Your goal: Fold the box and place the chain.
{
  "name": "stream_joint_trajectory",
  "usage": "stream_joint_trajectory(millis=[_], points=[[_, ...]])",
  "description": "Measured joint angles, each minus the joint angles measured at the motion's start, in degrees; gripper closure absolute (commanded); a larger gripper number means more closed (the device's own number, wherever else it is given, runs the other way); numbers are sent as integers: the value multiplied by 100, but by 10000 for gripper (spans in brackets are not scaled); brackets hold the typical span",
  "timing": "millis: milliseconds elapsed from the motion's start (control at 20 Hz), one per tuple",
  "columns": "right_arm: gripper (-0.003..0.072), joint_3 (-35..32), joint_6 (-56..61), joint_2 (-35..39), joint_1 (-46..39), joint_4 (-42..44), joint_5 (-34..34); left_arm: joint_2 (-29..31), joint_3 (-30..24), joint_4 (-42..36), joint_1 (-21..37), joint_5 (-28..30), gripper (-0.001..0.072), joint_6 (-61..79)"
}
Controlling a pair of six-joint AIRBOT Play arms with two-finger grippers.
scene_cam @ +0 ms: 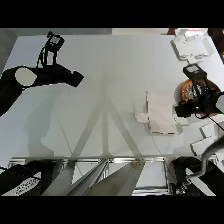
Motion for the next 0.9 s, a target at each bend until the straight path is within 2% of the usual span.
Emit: stream_joint_trajectory(millis=[100,200,400,650,900], points=[[263,2,81,0,-210,-249,393,0,0,0,0,0,15,0],[220,2,98,0,-632,-389,678,0,0,0,0,0,15,-2],[212,2,-332,-9,-2026,-264,940,0,0,0,0,0,15,0],[204,2,-938,-393,-3908,981,664,0,0,0,0,0,15,0],[205,7,-1504,-1386,-4629,1875,608,0,0,-2,0,0,15,0]])
